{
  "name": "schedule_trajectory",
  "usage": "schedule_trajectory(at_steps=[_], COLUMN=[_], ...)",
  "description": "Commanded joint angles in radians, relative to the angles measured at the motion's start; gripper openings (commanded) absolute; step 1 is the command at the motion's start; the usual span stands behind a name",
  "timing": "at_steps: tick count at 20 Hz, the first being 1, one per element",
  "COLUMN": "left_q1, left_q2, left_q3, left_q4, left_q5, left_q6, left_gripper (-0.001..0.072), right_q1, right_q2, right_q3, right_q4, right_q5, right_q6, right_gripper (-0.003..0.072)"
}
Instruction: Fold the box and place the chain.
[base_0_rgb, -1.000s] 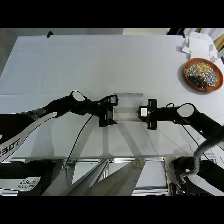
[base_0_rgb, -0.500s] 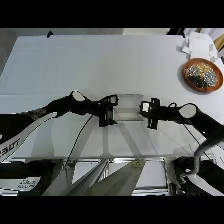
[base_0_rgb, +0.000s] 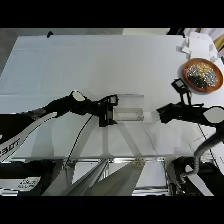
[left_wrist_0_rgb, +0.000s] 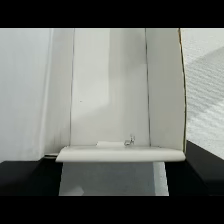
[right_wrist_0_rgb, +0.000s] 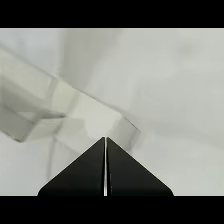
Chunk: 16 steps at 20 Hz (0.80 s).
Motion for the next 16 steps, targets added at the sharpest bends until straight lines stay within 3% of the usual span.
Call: schedule_trajectory(at_steps=[1, 4, 8, 16], left_q1=[0.000, 0.000, 0.000, 0.000], left_q2=[0.001, 0.001, 0.001, 0.001], left_q3=[0.000, 0.000, 0.000, 0.000], left_q4=[0.000, 0.000, 0.000, 0.000], left_q5=[0.000, 0.000, 0.000, 0.000], left_q6=[0.000, 0.000, 0.000, 0.000], left_gripper=[0.0252, 0.0252, 0.0252, 0.0252], right_q1=[-0.077, -0.078, -0.061, 0.003], right_q2=[0.017, -0.036, -0.168, -0.357], right_q3=[0.000, 0.000, 0.000, 0.000], right_q4=[-0.214, -0.221, -0.046, 0.119], right_q5=[0.043, 0.039, 0.005, -0.020], right_q6=[0.408, 0.418, 0.331, 0.217], right_gripper=[0.0007, 0.0007, 0.0007, 0.0007])
